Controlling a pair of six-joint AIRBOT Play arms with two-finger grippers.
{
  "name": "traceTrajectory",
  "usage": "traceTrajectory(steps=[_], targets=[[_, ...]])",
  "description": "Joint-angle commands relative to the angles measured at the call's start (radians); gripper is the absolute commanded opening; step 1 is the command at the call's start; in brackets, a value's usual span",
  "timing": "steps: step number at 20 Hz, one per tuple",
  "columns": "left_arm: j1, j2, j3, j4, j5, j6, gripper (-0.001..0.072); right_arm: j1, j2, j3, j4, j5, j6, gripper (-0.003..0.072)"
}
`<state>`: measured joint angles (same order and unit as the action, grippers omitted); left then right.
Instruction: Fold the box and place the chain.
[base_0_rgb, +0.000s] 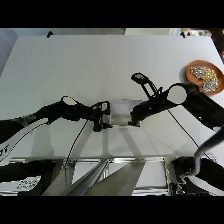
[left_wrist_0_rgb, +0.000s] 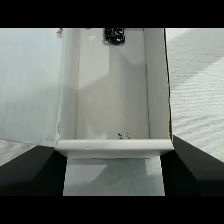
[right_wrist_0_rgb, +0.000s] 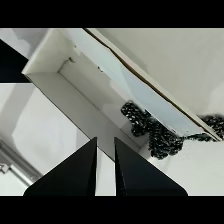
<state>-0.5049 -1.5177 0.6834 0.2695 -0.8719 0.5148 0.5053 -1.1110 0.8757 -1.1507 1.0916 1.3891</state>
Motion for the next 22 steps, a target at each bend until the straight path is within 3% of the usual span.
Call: traceTrajectory(steps=[1,7,9,10,12,14,16,17,22], targets=[[0.000,0.000,0.000,0.000,0.000,0.000,0.0207,-0.011,0.018,-0.008,-0.027,0.003,0.017,0.0132],[0.000,0.000,0.000,0.000,0.000,0.000,0.0207,-0.211,0.117,-0.009,-0.187,0.115,0.018,0.0111],[0.000,0.000,0.000,0.000,0.000,0.000,0.0207,-0.281,0.107,-0.010,-0.264,0.098,0.023,0.0090],[0.000,0.000,0.000,0.000,0.000,0.000,0.0207,-0.315,0.098,-0.010,-0.280,0.071,0.025,0.0033],[0.000,0.000,0.000,0.000,0.000,0.000,0.0207,-0.369,0.066,-0.010,-0.282,0.008,0.025,0.0033],[0.000,0.000,0.000,0.000,0.000,0.000,0.0207,-0.393,0.013,-0.010,-0.282,-0.026,0.024,0.0072],[0.000,0.000,0.000,0.000,0.000,0.000,0.0207,-0.394,-0.049,-0.010,-0.282,-0.039,0.025,0.0217],[0.000,0.000,0.000,0.000,0.000,0.000,0.0207,-0.394,-0.079,-0.010,-0.277,-0.042,0.026,0.0251],[0.000,0.000,0.000,0.000,0.000,0.000,0.0207,-0.394,-0.200,-0.010,-0.269,-0.064,0.054,0.0249]])
